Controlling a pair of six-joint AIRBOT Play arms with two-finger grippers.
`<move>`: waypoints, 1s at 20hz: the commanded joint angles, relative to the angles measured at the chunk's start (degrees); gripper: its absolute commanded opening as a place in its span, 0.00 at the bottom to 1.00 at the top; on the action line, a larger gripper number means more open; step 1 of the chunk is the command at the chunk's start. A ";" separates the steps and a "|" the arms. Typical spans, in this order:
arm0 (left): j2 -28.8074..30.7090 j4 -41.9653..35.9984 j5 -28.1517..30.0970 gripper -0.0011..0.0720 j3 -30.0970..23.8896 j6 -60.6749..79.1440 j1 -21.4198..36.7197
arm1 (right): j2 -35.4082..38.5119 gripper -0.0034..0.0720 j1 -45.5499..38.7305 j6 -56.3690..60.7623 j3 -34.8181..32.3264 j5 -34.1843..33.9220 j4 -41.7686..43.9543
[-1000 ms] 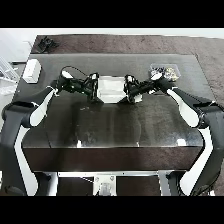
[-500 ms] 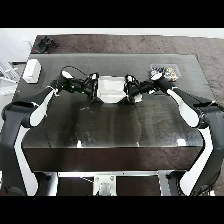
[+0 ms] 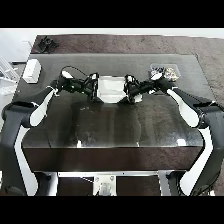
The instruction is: Fold the box and place the chain.
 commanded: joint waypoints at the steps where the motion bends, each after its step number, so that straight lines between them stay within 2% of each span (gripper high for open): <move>1: -0.04 -0.02 0.17 0.60 0.00 0.04 0.07 | 0.02 0.80 0.04 0.02 0.02 0.02 0.00; 11: -0.04 -0.04 0.15 0.60 0.00 0.04 0.07 | 0.04 0.80 0.04 0.07 0.04 0.28 0.13; 13: -0.04 -0.04 0.13 0.60 0.00 0.02 0.07 | 0.52 1.00 -0.48 1.25 0.04 0.68 0.55; 16: -0.04 -0.04 0.13 0.60 0.00 0.02 0.07 | 2.97 1.00 -2.32 5.35 0.04 2.86 -0.59; 20: -0.04 -0.04 0.11 0.60 0.00 0.02 0.07 | 5.92 1.00 -5.51 10.38 0.04 2.89 -9.55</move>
